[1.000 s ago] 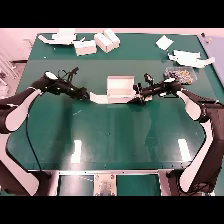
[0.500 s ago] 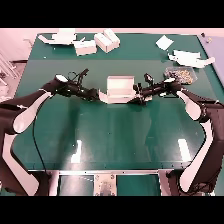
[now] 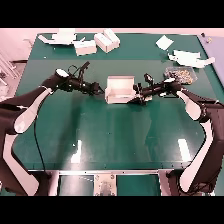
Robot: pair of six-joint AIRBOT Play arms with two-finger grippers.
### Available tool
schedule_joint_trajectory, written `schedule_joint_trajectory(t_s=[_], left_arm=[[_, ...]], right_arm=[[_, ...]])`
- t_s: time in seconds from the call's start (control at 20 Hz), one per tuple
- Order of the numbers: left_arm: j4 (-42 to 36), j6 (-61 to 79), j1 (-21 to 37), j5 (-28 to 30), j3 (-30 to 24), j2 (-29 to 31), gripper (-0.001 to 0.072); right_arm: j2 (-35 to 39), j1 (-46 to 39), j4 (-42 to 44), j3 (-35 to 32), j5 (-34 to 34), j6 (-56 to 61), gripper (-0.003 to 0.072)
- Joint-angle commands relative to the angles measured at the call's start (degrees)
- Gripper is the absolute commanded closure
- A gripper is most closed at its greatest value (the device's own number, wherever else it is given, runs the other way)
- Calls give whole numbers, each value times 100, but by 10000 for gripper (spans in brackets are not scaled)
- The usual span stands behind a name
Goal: Fold the box and place the chain.
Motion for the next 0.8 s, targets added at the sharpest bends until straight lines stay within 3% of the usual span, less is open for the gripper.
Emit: schedule_joint_trajectory(t_s=[0.0, 0.3, 0.4, 0.75], left_arm=[[83, -24, -57, -72, 94, 0, 512], [35, -87, -59, -149, 96, 0, 511], [-35, -87, -59, -212, 153, 0, 396], [-20, -229, -83, -227, 234, 55, 396]], right_arm=[[0, 0, 2, 0, 0, 2, 99], [0, 0, 0, 0, 0, 2, 99], [0, 0, 0, 0, 0, 2, 99], [0, 0, 2, 0, 0, 2, 99]])
